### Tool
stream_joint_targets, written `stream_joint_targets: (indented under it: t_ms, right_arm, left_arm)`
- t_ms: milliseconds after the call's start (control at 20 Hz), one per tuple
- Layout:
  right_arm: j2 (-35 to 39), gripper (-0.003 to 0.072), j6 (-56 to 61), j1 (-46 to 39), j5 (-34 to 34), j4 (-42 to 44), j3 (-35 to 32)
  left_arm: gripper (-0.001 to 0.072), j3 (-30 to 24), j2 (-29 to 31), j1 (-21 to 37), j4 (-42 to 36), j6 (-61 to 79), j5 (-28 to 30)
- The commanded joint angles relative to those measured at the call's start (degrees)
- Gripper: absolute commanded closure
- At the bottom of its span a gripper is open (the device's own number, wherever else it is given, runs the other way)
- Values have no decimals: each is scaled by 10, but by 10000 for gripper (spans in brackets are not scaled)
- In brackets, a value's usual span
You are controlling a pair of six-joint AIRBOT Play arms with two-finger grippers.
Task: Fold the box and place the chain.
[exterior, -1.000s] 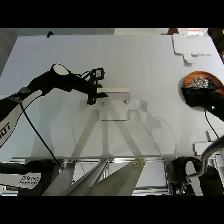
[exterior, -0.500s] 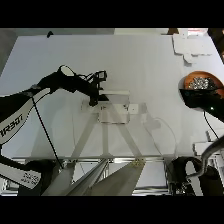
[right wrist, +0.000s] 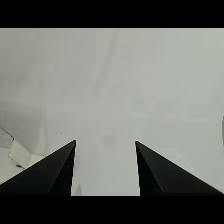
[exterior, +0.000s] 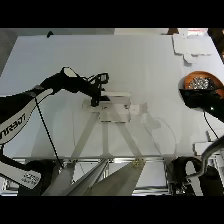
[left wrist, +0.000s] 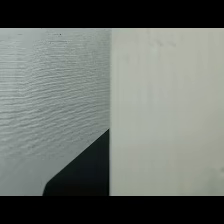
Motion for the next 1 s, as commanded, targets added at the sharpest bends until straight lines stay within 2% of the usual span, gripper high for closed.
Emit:
stream_joint_targets:
  t_ms: [0, 200, 350, 450, 600, 700, 950]
  right_arm:
    - [0, 283, 0, 0, 4, 0, 0]
    - [1, 282, -38, 0, 36, 4, 0]
    - [1, 267, -160, 0, 132, 44, 0]
    - [1, 48, -272, 1, 202, 94, 0]
    - [6, 2, -410, 47, 246, 134, 0]
    - [5, 2, -431, 110, 242, 103, 0]
    - [4, 1, -442, 276, 190, -52, 0]
  left_arm:
    - [702, 0, 0, -1, 2, 3, 3]
    - [696, 0, 0, -1, 1, 3, 2]
    - [696, 0, 0, -1, 1, 3, 0]
    - [696, 0, 0, -1, 1, 3, 0]
    - [696, 0, 0, -1, 1, 3, 0]
    - [696, 0, 0, -1, 1, 3, 0]
    - [696, 0, 0, -1, 1, 3, 0]
